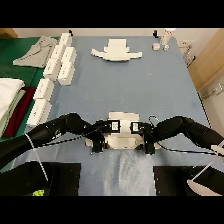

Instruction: Fold the box.

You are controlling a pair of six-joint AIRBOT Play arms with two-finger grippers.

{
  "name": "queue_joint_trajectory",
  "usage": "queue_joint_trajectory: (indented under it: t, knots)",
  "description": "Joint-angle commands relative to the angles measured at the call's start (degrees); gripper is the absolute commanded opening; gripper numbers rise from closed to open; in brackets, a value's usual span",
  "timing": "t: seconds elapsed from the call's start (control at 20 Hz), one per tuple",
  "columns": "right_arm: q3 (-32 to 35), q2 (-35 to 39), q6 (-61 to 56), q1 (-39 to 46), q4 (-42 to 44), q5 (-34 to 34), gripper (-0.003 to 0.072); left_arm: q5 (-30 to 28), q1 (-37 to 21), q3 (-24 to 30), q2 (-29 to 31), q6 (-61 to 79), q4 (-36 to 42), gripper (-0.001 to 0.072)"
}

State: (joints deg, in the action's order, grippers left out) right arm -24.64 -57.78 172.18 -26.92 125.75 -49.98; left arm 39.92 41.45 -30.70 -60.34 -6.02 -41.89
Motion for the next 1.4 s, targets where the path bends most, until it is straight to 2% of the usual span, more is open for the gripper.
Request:
queue_joint_trajectory:
  t: [0.0, 0.05, 0.1, 0.15, 0.2, 0.35, 0.55, 0.75, 0.9, 1.0, 1.1, 1.25, 1.35]
  knots:
    - [0.0, 0.0, 0.0, 0.0, 0.0, 0.0, 0.0508, 0.1, 0.0, 0.0, 0.0, -0.2, -0.1, 0.0599]
    - [0.0, 0.0, 0.0, 0.0, 0.0, 0.0, 0.0508, 0.1, -0.1, 0.0, 0.0, -1.6, -0.2, 0.0597]
    - [0.0, 0.0, 0.0, 0.0, 0.0, 0.0, 0.0508, 0.1, -0.1, 0.0, 0.1, -3.5, -0.7, 0.0480]
    - [0.0, 0.0, 0.0, 0.0, 0.0, 0.0, 0.0508, 0.2, -0.1, 0.0, 0.5, -5.7, -2.3, 0.0205]
    - [0.0, 0.0, 0.0, 0.0, 0.0, 0.0, 0.0508, 0.3, -0.1, 0.0, 1.2, -6.4, -4.5, 0.0013]
    - [0.0, 0.0, 0.0, 0.0, 0.0, 0.0, 0.0508, 1.7, -0.2, 0.0, 5.2, -15.6, -11.8, 0.0013]
    - [0.0, 0.0, 0.0, 0.0, 0.0, 0.0, 0.0508, 10.4, -4.5, 0.0, 14.3, -37.7, -20.0, 0.0013]
    - [0.0, 0.0, 0.0, 0.0, 0.0, 0.0, 0.0508, 18.1, -15.6, 0.0, 23.0, -66.2, -26.0, 0.0013]
    - [0.0, 0.0, 0.0, 0.0, 0.0, 0.0, 0.0508, 22.3, -25.2, 0.6, 26.1, -73.3, -26.7, 0.0013]
    - [0.0, 0.0, 0.0, 0.0, 0.0, 0.0, 0.0508, 22.1, -30.7, 3.0, 25.7, -78.7, -25.2, 0.0013]
    - [0.0, 0.0, 0.0, 0.0, 0.0, 0.0, 0.0508, 21.9, -33.5, 6.8, 24.0, -78.1, -18.4, 0.0013]
    - [0.0, 0.0, 0.0, 0.0, 0.0, 0.0, 0.0508, 17.9, -31.7, 11.1, 20.1, -75.2, -7.5, 0.0013]
    - [0.0, 0.0, 0.0, 0.0, 0.0, 0.0, 0.0508, 14.2, -28.3, 12.0, 17.3, -75.3, -5.8, 0.0012]
